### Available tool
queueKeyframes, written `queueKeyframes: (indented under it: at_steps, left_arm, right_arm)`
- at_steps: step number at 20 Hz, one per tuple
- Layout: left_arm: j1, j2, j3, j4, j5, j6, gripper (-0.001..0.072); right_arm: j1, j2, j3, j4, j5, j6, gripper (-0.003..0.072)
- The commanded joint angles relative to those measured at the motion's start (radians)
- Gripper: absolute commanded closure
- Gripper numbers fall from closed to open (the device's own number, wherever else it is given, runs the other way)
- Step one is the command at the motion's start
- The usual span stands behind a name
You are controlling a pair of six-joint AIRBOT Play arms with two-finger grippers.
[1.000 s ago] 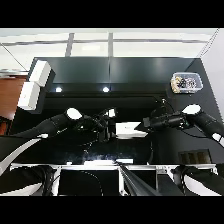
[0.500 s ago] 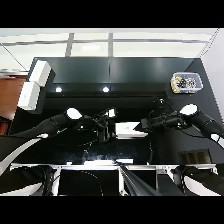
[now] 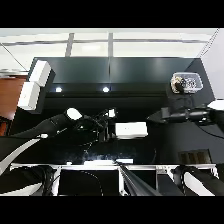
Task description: Fold the box and place the chain.
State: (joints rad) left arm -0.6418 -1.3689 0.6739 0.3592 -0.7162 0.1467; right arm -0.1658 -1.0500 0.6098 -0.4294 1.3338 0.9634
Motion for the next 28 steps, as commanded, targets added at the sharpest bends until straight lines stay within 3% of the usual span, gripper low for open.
queueKeyframes:
  at_steps: [1, 4, 7, 11, 17, 21, 28]
  left_arm:
    - [0.003, 0.040, 0.001, 0.061, 0.002, -0.026, 0.0005]
    - [0.011, 0.130, 0.001, 0.173, -0.003, -0.149, 0.0004]
    - [0.003, 0.182, 0.027, 0.183, -0.069, -0.247, 0.0005]
    - [-0.062, 0.092, 0.159, 0.183, -0.069, -0.321, 0.0005]
    - [-0.095, -0.122, 0.363, 0.244, -0.101, -0.417, 0.0006]
    - [-0.142, -0.146, 0.391, 0.339, -0.137, -0.479, 0.0006]
    - [-0.150, -0.146, 0.391, 0.347, -0.130, -0.537, 0.0006]
  right_arm:
    - [-0.150, 0.029, 0.038, 0.011, 0.048, -0.002, 0.0671]
    - [-0.239, 0.030, 0.038, 0.010, 0.052, -0.011, 0.0670]
    - [-0.315, 0.030, 0.038, 0.010, 0.006, -0.045, 0.0671]
    - [-0.354, 0.030, 0.038, 0.010, -0.119, -0.057, 0.0671]
    - [-0.354, 0.030, 0.038, 0.009, -0.114, -0.075, 0.0671]
    - [-0.354, 0.030, 0.038, 0.009, -0.115, -0.079, 0.0671]
    - [-0.354, 0.030, 0.038, 0.009, -0.114, -0.080, 0.0671]
